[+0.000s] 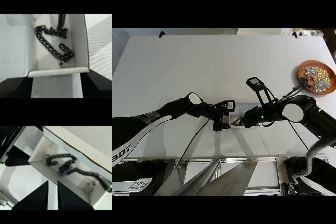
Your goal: Fold the box and place the chain.
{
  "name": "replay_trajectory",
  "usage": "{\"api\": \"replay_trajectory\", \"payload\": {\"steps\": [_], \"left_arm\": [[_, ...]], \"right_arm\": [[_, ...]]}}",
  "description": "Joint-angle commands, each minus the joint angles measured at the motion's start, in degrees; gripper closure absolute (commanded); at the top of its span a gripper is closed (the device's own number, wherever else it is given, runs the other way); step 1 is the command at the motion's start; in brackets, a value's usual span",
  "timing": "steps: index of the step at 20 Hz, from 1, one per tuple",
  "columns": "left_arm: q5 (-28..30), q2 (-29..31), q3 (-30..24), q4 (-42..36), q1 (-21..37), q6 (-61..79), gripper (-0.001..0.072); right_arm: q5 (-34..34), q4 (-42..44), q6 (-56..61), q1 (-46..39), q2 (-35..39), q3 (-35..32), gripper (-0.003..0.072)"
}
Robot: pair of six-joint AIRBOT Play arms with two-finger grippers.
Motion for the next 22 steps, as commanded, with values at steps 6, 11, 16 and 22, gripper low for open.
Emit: {"api": "replay_trajectory", "payload": {"steps": [6, 11, 16, 22], "left_arm": [[-0.02, 0.04, 0.00, 0.02, 0.00, 0.02, 0.0497], [0.00, 0.04, 0.00, 0.02, 0.00, 0.02, 0.0497], [0.00, 0.04, 0.00, 0.02, 0.00, 0.02, 0.0497], [0.00, 0.04, 0.00, 0.02, 0.00, 0.02, 0.0497]], "right_arm": [[9.86, -4.90, 1.09, -1.25, 3.54, 8.17, 0.0459], [12.11, -15.80, 5.11, -15.47, 6.40, 11.21, 0.0455], [6.21, -19.89, 4.07, -32.39, 4.22, 11.19, 0.0229], [2.71, -19.87, 2.69, -39.15, -10.86, 11.21, 0.0300]]}}
